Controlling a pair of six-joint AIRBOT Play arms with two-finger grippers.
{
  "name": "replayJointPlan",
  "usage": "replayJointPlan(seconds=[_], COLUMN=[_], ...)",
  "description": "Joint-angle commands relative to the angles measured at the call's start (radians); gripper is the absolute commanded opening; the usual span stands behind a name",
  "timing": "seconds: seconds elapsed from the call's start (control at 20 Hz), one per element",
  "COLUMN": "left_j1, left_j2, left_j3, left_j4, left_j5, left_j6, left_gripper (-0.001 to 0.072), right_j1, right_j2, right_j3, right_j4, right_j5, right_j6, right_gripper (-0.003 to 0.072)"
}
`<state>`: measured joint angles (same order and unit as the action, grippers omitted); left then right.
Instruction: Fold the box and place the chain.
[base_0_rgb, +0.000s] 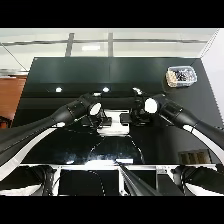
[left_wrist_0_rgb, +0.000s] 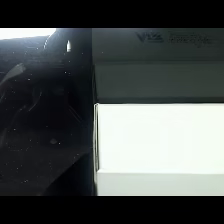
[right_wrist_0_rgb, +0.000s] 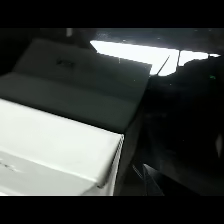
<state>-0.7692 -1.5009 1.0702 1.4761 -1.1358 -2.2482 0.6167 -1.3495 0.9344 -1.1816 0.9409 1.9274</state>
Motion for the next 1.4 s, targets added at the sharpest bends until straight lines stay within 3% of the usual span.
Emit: replayJointPlan(seconds=[0.0, 0.05, 0.25, 0.3, 0.35, 0.75, 0.8, 1.25, 1.3, 1.35], left_j1=[0.0, 0.0, 0.0, 0.0, 0.0, 0.0, 0.0, 0.0, 0.0, 0.0], left_j2=[0.0, 0.0, 0.0, 0.0, 0.0, 0.0, 0.0, 0.0, 0.0, 0.0], left_j3=[0.0, 0.0, 0.0, 0.0, 0.0, 0.0, 0.0, 0.0, 0.0, 0.0], left_j4=[0.0, 0.0, 0.0, 0.0, 0.0, 0.0, 0.0, 0.0, 0.0, 0.0], left_j5=[0.001, 0.001, 0.001, 0.001, 0.0, -0.002, -0.002, -0.003, -0.003, -0.003], left_j6=[0.0, 0.0, 0.0, 0.0, 0.0, 0.0, 0.0, 0.0, 0.0, 0.0], left_gripper=[0.0032, 0.0032, 0.0032, 0.0032, 0.0032, 0.0032, 0.0032, 0.0032, 0.0033, 0.0032], right_j1=[0.06, 0.078, 0.134, 0.14, 0.139, 0.14, 0.14, 0.14, 0.14, 0.14], right_j2=[-0.026, -0.045, -0.097, -0.103, -0.107, -0.132, -0.133, -0.156, -0.157, -0.158], right_j3=[0.055, 0.072, 0.115, 0.118, 0.119, 0.126, 0.127, 0.127, 0.127, 0.127], right_j4=[-0.14, -0.159, -0.193, -0.216, -0.222, -0.226, -0.226, -0.226, -0.226, -0.226], right_j5=[0.064, 0.102, 0.143, 0.152, 0.154, 0.162, 0.163, 0.171, 0.174, 0.173], right_j6=[0.196, 0.211, 0.266, 0.287, 0.295, 0.325, 0.325, 0.325, 0.321, 0.317], right_gripper=[0.0537, 0.0454, 0.04, 0.0326, 0.0308, 0.0306, 0.0232, 0.0227, 0.0131, 0.0116])
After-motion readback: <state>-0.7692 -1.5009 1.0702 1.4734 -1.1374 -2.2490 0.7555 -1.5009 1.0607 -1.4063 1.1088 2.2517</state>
